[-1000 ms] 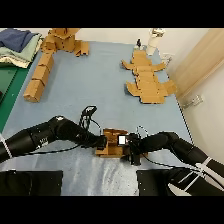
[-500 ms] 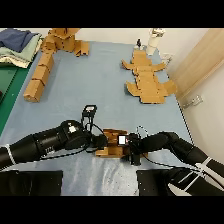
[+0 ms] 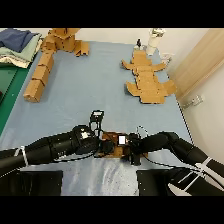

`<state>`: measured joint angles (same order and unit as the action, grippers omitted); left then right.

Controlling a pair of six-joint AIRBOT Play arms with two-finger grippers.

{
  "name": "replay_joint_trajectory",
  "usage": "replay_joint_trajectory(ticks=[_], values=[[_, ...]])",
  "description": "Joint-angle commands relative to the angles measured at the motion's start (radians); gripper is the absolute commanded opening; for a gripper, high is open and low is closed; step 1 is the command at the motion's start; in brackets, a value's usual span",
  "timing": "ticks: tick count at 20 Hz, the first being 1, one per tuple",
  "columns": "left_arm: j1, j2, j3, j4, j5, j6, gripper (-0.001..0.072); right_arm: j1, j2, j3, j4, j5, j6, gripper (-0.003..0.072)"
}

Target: Fold the box.

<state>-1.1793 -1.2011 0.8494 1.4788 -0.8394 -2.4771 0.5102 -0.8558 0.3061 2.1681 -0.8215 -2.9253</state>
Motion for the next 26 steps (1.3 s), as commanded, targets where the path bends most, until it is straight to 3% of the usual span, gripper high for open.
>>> replay_joint_trajectory(ticks=[1, 3, 8, 13, 17, 18, 20, 26], values=[[-0.005, -0.033, 0.026, -0.003, -0.037, -0.011, 0.0526, 0.001, -0.001, 0.0, 0.0, 0.0, 0.0, 0.0499], [-0.005, -0.071, 0.06, -0.004, -0.048, -0.011, 0.0526, 0.001, -0.001, 0.0, 0.0, 0.0, 0.0, 0.0499], [-0.005, -0.189, 0.177, 0.012, -0.213, -0.011, 0.0526, 0.001, -0.001, 0.0, 0.0, 0.0, 0.0, 0.05], [-0.005, -0.225, 0.185, 0.011, -0.185, -0.01, 0.0527, 0.001, -0.001, 0.0, 0.0, 0.0, 0.0, 0.05], [-0.005, -0.233, 0.184, 0.018, -0.104, -0.019, 0.0521, 0.001, -0.001, 0.0, 0.0, 0.0, 0.0, 0.05], [-0.005, -0.238, 0.184, 0.018, -0.107, -0.035, 0.0396, 0.001, -0.001, 0.0, 0.0, 0.0, 0.0, 0.0499], [-0.005, -0.248, 0.184, 0.018, -0.112, -0.037, 0.0035, 0.001, -0.001, 0.0, 0.0, 0.0, 0.0, 0.0499], [-0.005, -0.251, 0.184, 0.0, -0.155, -0.071, 0.0013, 0.001, -0.001, 0.0, 0.0, 0.0, 0.0, 0.0499]])
